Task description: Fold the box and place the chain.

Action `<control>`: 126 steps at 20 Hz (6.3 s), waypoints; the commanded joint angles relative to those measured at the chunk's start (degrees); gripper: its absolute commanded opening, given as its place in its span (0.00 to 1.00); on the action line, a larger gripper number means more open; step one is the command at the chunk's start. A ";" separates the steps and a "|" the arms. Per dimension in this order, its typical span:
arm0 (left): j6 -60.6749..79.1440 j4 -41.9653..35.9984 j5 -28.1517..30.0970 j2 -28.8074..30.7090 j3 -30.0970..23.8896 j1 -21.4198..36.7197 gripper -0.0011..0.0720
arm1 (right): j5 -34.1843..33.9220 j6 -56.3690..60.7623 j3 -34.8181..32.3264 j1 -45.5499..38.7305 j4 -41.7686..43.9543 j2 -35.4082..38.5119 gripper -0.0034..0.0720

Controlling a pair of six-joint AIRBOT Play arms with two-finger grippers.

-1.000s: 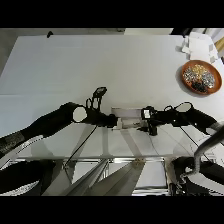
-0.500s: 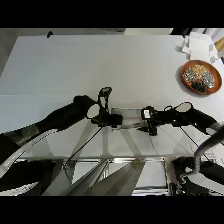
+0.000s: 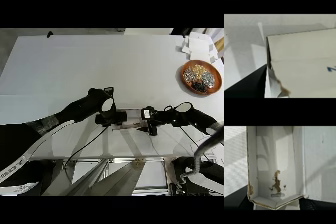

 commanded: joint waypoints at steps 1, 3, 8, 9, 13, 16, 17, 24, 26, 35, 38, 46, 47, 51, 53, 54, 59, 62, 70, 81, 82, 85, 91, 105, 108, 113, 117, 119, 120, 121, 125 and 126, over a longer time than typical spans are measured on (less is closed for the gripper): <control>-2.82 0.96 -0.98 -2.64 0.96 -1.11 0.53 | 0.00 0.02 0.04 0.02 0.00 0.00 0.65; -3.91 2.71 -0.96 -2.80 0.96 -1.25 0.49 | 0.00 0.02 0.04 0.02 0.00 0.00 0.65; -6.01 5.66 -0.96 -2.82 0.96 -1.25 0.36 | 0.00 0.02 0.04 0.02 0.00 0.00 0.65; -6.03 5.79 -0.96 -2.82 0.96 -1.33 0.33 | 0.00 0.02 0.04 0.02 0.00 0.00 0.65; -6.01 5.86 -0.59 -2.82 0.96 -1.95 0.13 | 0.00 0.02 0.04 0.02 0.00 0.00 0.65; -6.12 5.88 0.39 -2.84 0.96 -2.58 0.02 | 0.00 0.02 0.04 0.02 0.00 0.00 0.65; -6.58 5.90 0.66 -2.86 0.96 -2.78 0.02 | 0.00 0.02 0.04 0.02 0.00 0.00 0.65; -6.93 5.70 0.42 -3.04 1.25 -2.62 0.24 | 0.00 0.00 0.04 0.02 0.00 0.00 0.65; -6.80 7.04 -1.79 -3.04 2.97 -1.84 0.24 | 0.00 0.02 0.04 0.02 0.00 0.00 0.65; -6.86 10.69 -6.03 -5.77 7.10 -3.21 0.23 | 0.00 0.02 0.04 0.02 0.02 0.00 0.65; -6.86 10.78 -7.67 -7.15 7.10 -4.24 0.21 | 0.00 0.02 0.04 0.02 0.00 0.00 0.65; -6.93 10.95 -8.66 -7.43 7.10 -4.44 0.02 | 0.00 0.02 0.04 0.02 0.00 0.00 0.65; -6.91 10.93 -8.66 -7.43 7.10 -4.44 0.02 | 0.00 0.02 0.04 0.02 0.00 0.00 0.65; -5.84 10.60 -8.83 -6.91 7.10 -3.89 0.15 | 0.00 0.02 0.04 0.02 0.00 0.00 0.65; -2.89 10.51 -8.90 -5.44 7.10 -3.13 0.25 | 0.02 0.00 0.04 0.02 0.00 0.00 0.65; -2.03 10.51 -8.87 -4.61 7.10 -2.75 0.25 | 0.02 0.02 0.04 0.02 0.02 0.00 0.65; -1.86 10.51 -8.68 -1.57 7.13 -1.84 0.25 | 0.00 0.02 0.04 0.02 0.00 0.00 0.65; -1.88 10.49 -8.68 -0.22 7.10 -1.84 0.25 | 0.00 0.02 0.04 0.02 0.00 0.00 0.65; 12.92 10.99 -8.66 6.75 7.10 -1.40 0.25 | 0.00 0.02 0.04 0.02 0.00 0.00 0.65; 35.89 10.97 -10.60 20.68 6.99 -1.40 0.58 | 0.00 0.02 0.04 0.02 0.00 0.00 0.65; 35.95 10.95 -10.51 21.38 6.82 -1.38 0.58 | 0.00 0.02 0.04 0.02 0.00 0.00 0.65; 44.22 10.93 -6.84 24.65 2.69 -1.38 0.58 | 0.00 0.02 0.04 0.02 0.00 0.00 0.65; 78.75 1.18 6.99 34.53 -14.27 1.27 0.58 | 0.00 0.02 0.04 0.02 0.00 0.00 0.65; 144.37 -35.32 22.82 22.51 -34.88 18.91 0.97 | 0.00 0.02 0.04 0.02 0.00 0.00 0.65; 156.65 -47.39 22.84 16.35 -34.88 18.88 0.97 | 0.00 0.02 0.04 0.02 0.00 0.00 0.65; 164.65 -58.07 24.00 12.11 -34.75 18.97 0.97 | 0.00 0.02 0.04 0.02 0.00 0.00 0.65; 164.67 -59.41 23.85 11.45 -34.60 18.97 0.97 | 0.00 0.02 0.04 0.02 0.00 0.00 0.65; 164.67 -59.41 23.41 11.45 -34.60 18.95 0.97 | 0.00 0.02 0.04 0.02 0.00 0.00 0.65; 164.67 -59.58 23.12 11.45 -34.60 18.84 0.97 | 0.00 0.02 0.04 0.02 0.00 0.00 0.65; 164.65 -59.78 22.99 11.45 -34.60 18.75 0.97 | 0.00 0.02 0.04 0.02 0.00 0.00 0.65; 164.65 -60.02 23.02 11.41 -34.60 18.64 0.97 | 0.00 0.02 0.04 0.02 0.00 0.00 0.65; 164.65 -60.02 22.80 11.26 -34.60 18.64 0.97 | 0.00 0.02 0.04 0.02 0.00 0.00 0.65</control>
